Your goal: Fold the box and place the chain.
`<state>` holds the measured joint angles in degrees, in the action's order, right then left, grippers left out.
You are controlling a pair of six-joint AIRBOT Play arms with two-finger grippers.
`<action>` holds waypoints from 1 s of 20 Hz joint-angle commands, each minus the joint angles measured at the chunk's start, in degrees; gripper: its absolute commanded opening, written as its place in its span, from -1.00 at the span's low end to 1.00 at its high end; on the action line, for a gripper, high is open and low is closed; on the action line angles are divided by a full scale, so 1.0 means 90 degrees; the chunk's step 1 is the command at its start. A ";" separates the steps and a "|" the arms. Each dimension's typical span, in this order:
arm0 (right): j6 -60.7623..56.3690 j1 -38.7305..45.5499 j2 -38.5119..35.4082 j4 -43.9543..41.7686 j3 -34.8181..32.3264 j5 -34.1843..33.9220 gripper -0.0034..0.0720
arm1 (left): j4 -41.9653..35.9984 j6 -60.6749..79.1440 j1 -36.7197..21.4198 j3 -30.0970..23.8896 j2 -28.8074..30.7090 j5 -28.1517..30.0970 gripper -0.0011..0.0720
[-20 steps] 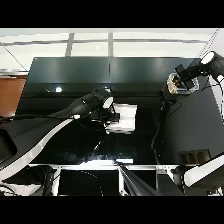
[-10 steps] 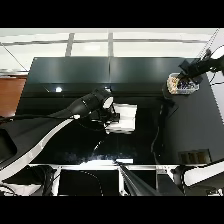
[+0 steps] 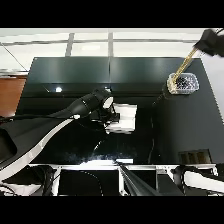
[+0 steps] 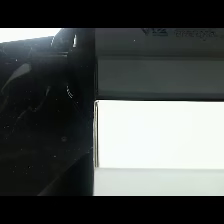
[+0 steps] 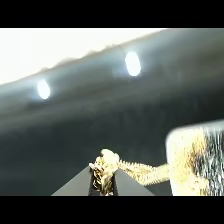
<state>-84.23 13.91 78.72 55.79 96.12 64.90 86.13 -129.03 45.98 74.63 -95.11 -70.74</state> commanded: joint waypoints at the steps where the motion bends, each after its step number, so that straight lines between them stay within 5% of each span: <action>1: 0.0644 -0.0012 -0.0848 -0.0597 0.0126 0.0146 -0.89 | 0.0000 0.0000 -0.0002 0.0005 0.0002 0.0002 -0.89; 5: 0.0906 -0.0289 -0.1542 -0.0843 0.0119 0.1127 -0.89 | 0.0000 0.0000 -0.0002 0.0005 0.0002 0.0002 -0.89; 12: 0.1110 -0.1044 -0.2509 -0.1372 0.0107 0.1246 -0.90 | -0.0002 0.0000 -0.0002 0.0005 0.0002 -0.0027 -0.89; 20: 0.1175 -0.1513 -0.2625 -0.2023 0.0097 0.1358 -0.90 | -0.0002 0.0000 -0.0002 0.0005 0.0002 -0.0027 -0.89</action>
<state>-73.91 2.74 55.46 39.13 97.03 76.09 86.11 -129.05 45.98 74.63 -95.11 -70.96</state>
